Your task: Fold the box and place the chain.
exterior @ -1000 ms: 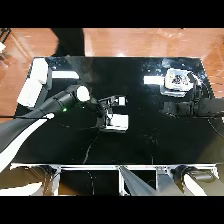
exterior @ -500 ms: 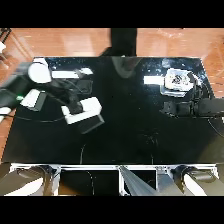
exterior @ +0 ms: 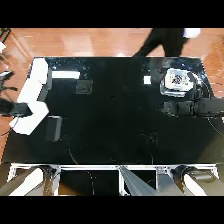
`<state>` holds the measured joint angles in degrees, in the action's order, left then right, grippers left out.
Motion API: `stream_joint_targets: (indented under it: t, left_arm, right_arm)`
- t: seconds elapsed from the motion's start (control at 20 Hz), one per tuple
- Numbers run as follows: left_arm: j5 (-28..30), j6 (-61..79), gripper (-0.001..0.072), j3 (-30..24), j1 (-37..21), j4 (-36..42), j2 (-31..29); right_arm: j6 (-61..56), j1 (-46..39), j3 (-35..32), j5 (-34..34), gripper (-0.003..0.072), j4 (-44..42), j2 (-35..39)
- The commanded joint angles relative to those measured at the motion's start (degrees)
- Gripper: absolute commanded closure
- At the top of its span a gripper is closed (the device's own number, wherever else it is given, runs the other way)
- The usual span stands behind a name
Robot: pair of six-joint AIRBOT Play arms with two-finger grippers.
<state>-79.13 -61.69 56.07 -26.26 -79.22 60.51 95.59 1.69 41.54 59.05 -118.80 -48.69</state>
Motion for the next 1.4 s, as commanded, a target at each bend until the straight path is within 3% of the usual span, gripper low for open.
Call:
stream_joint_targets:
  t: [0.0, 0.2, 0.35, 0.55, 0.7, 0.8, 0.9, 1.1, 1.3, 1.35]
  left_arm:
    - [5.92, -0.28, 0.0687, -1.05, -12.81, -2.71, -0.46]
    - [16.68, 1.68, 0.0685, -1.05, -17.75, -1.29, 1.11]
    - [17.14, 15.82, 0.0685, -1.07, -17.18, 2.67, 4.17]
    - [17.84, 21.99, 0.0685, -1.05, -16.98, 11.78, 10.1]
    - [17.66, 26.18, 0.0678, -1.05, -16.55, 12.85, 13.18]
    - [17.42, 26.23, 0.05, -1.05, -16.44, 12.59, 14.29]
    - [19.06, 25.75, 0.0074, -1.03, -16.33, 12.74, 14.45]
    - [18.6, 25.03, 0.007, 1.18, -16.2, 18.43, 11.76]
    - [18.78, 23.76, 0.0072, 7.43, -13.42, 34.18, 7.1]
    - [19.17, 22.43, 0.0107, 9.31, -11.28, 39.85, 6.08]
  right_arm:
    - [0.26, -0.02, -0.02, -1.07, 0.0661, 0.0, 0.02]
    - [-0.28, -0.02, -0.02, -2.1, 0.0661, -0.04, 0.04]
    - [-2.19, -0.02, -0.02, -2.73, 0.066, -0.09, 0.02]
    - [-2.21, -0.04, -0.02, -2.47, 0.066, -0.02, 0.04]
    - [-3.06, -0.02, -0.02, -2.47, 0.0661, -0.04, 0.02]
    - [-3.06, -0.02, -0.02, -2.49, 0.066, -0.04, 0.02]
    - [-3.17, -0.04, -0.02, -2.49, 0.066, -0.04, 0.02]
    - [-3.21, -0.04, -0.02, -2.71, 0.0661, -0.02, 0.02]
    - [-3.17, -0.02, 0.11, -7.41, 0.066, -0.72, 0.02]
    - [-2.95, -0.02, 0.85, -8.92, 0.0661, -0.98, -0.11]
